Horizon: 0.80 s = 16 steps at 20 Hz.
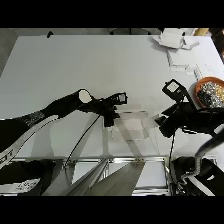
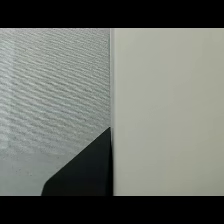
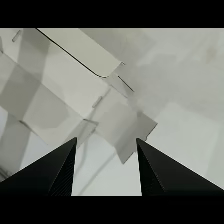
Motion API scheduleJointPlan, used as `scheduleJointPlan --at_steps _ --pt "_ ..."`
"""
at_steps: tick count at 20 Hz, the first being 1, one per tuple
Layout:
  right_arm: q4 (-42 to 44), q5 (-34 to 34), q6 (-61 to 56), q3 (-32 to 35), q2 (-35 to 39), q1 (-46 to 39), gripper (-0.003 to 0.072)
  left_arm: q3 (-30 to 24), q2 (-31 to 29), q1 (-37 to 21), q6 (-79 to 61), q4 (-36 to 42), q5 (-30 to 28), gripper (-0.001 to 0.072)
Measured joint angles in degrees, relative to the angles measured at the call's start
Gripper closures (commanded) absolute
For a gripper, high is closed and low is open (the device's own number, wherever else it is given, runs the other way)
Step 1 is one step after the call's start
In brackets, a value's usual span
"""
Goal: Fold the box and place the chain.
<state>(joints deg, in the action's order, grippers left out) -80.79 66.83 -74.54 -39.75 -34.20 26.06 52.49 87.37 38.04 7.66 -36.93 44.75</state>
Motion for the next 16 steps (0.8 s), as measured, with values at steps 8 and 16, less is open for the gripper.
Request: scheduleJointPlan --at_steps 8,16 --pt "0.0 0.0 0.2 0.0 0.0 0.0 0.0274 0.0 0.0 0.0 -0.1 0.0 -0.1 0.0674" --pt "0.0 -0.3 0.5 1.4 -0.1 0.0 0.0311 0.0 0.0 0.0 -0.1 0.0 0.0 0.0676"
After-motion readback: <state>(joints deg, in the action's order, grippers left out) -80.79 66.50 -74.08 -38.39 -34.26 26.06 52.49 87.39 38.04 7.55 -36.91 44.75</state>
